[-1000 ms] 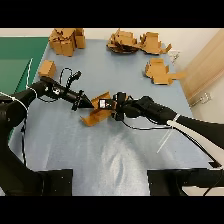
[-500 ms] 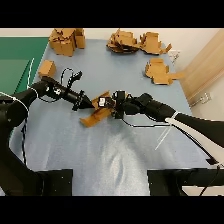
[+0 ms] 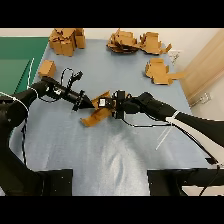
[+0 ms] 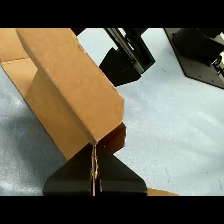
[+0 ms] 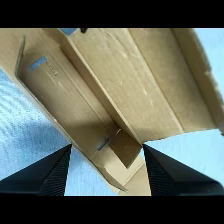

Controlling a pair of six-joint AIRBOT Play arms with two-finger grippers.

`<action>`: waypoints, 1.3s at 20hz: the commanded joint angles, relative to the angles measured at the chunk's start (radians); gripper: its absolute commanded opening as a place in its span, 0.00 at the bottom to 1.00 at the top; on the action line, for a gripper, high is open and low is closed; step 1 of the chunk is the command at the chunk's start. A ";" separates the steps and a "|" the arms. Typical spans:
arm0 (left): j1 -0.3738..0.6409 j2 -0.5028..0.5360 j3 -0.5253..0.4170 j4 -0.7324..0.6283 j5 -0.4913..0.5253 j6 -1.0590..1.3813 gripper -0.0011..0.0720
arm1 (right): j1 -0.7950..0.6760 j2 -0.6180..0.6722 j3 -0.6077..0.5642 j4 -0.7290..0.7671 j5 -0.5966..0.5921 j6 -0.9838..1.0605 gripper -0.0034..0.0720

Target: Fold the box.

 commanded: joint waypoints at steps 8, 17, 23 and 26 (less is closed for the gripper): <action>0.000 0.000 0.009 0.019 0.001 -0.016 0.03 | -0.039 -0.043 0.003 0.249 -0.034 -0.270 0.99; 0.000 0.000 0.067 0.031 0.100 -0.037 0.03 | -0.038 -0.042 0.021 0.317 -0.130 -0.269 0.96; 0.002 0.000 0.069 0.030 0.126 -0.043 0.03 | -0.038 -0.043 0.021 0.352 -0.140 -0.249 0.96; 0.002 0.000 0.070 0.018 0.138 -0.043 0.03 | -0.038 -0.044 0.021 0.389 -0.138 -0.250 0.96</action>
